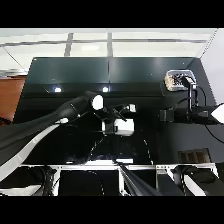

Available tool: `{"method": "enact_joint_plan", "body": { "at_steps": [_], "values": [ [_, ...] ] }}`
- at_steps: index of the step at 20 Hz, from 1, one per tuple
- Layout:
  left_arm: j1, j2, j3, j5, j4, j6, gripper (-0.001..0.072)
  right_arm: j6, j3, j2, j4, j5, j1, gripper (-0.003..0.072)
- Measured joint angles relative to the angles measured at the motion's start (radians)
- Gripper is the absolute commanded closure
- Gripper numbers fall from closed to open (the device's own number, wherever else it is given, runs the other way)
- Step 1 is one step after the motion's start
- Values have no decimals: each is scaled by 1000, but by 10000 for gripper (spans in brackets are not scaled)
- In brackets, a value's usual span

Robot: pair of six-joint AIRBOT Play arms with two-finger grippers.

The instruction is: Fold the box and place the chain.

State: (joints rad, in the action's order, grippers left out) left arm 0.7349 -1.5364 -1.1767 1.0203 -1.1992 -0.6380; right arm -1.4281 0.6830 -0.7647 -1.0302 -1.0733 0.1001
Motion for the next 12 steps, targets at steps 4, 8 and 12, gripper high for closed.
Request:
{"method": "enact_joint_plan", "body": {
  "at_steps": [4,8,12],
  "values": [
    [-174,92,-107,47,-199,-229,343,-1,0,0,0,10,0,672],
    [-521,121,-196,-19,-295,-434,343,-8,0,0,4,18,0,672],
    [-836,5,-291,-105,-283,-526,343,-11,0,0,20,25,1,672]
  ]
}}
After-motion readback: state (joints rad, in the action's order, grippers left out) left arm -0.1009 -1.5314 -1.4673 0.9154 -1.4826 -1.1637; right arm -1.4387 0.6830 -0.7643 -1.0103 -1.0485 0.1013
